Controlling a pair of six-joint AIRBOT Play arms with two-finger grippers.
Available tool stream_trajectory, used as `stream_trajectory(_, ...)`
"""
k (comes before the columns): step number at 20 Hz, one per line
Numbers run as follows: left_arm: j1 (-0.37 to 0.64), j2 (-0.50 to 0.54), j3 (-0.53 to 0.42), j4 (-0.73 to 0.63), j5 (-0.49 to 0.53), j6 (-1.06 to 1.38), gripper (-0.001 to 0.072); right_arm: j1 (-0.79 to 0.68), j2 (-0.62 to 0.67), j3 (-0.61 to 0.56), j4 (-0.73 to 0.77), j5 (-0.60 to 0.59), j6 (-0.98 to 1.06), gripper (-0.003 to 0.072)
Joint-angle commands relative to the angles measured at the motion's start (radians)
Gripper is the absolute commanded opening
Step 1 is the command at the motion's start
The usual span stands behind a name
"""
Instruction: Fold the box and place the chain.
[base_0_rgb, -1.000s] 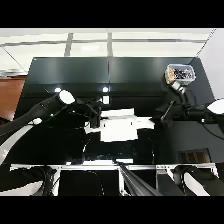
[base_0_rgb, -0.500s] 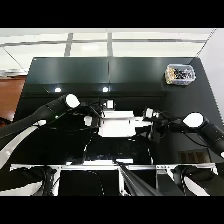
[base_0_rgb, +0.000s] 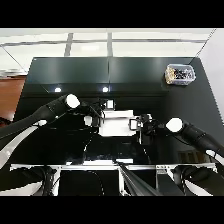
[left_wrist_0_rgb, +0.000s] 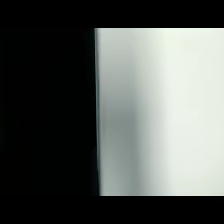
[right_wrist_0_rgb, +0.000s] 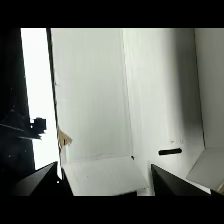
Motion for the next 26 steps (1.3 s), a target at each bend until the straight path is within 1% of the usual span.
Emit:
stream_trajectory(1, -0.001, -0.001, 0.000, 0.000, -0.003, 0.000, 0.0027, 0.026, -0.016, 0.003, 0.082, -0.051, -0.009, 0.0701)
stream_trajectory(3, -0.001, -0.001, 0.000, 0.000, -0.016, 0.000, 0.0027, 0.016, -0.014, 0.024, 0.079, -0.048, -0.009, 0.0701)
stream_trajectory(6, -0.001, -0.001, 0.000, 0.000, -0.030, 0.000, 0.0026, -0.024, -0.014, 0.096, 0.080, 0.003, -0.015, 0.0701)
stream_trajectory(8, -0.001, -0.001, 0.000, 0.000, -0.029, 0.000, 0.0026, -0.054, -0.016, 0.118, 0.083, 0.002, -0.057, 0.0701)
stream_trajectory(12, -0.001, -0.001, 0.000, 0.000, -0.029, 0.000, 0.0027, -0.123, -0.021, 0.124, 0.158, 0.002, -0.095, 0.0701)
stream_trajectory(14, -0.001, -0.001, 0.000, 0.000, -0.029, 0.000, 0.0026, -0.128, -0.044, 0.124, 0.181, 0.009, -0.109, 0.0701)
stream_trajectory(18, -0.001, -0.001, 0.000, 0.000, -0.029, 0.000, 0.0027, -0.128, -0.095, 0.124, 0.252, 0.065, -0.232, 0.0701)
stream_trajectory(20, -0.001, -0.001, 0.000, 0.000, -0.029, 0.000, 0.0026, -0.128, -0.123, 0.124, 0.249, 0.095, -0.260, 0.0701)
stream_trajectory(26, -0.001, -0.001, 0.000, 0.000, -0.024, 0.000, 0.0026, -0.128, -0.186, 0.130, 0.236, 0.078, -0.285, 0.0700)
